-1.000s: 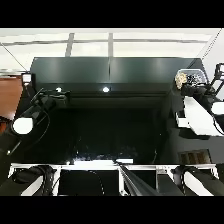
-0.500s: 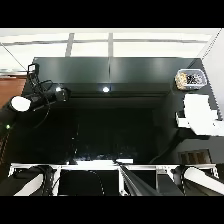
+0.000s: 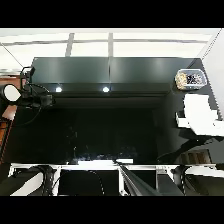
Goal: Fold the box and place the chain.
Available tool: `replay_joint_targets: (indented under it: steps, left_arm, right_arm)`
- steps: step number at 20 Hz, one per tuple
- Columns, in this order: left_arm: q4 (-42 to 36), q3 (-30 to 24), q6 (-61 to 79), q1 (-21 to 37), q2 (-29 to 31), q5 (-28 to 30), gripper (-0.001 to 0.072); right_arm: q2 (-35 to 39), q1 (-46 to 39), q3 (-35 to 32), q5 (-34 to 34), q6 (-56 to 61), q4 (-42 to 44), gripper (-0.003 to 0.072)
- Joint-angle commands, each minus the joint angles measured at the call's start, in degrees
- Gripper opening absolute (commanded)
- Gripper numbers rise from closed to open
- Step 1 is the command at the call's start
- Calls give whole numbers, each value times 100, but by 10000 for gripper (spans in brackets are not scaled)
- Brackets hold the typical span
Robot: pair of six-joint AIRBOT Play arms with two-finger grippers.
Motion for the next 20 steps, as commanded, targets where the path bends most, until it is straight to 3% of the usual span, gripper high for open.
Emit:
replay_joint_targets:
  steps: [1, 3, 6, 11, 15, 20]
  left_arm:
    - [85, 76, -173, 120, -9, -350, 716]
    - [26, 76, -173, 120, -9, -350, 716]
    - [98, 76, -168, 120, -11, -343, 715]
    - [-109, 76, -173, 120, -11, -332, 715]
    - [-103, 76, -170, 120, -11, -328, 715]
    - [-103, 76, -170, 120, -11, -339, 715]
  right_arm:
    - [-555, -245, 400, 1366, -1152, 791, 708]
    - [-872, -262, 660, 2028, -1202, 966, 708]
    - [-1056, -262, 678, 2424, -1204, 940, 708]
    - [-1027, -260, 820, 2516, -1353, 1043, 708]
    - [-929, -275, 916, 2734, -1598, 1926, 708]
    - [-927, -175, 767, 3042, -1611, 2133, 708]
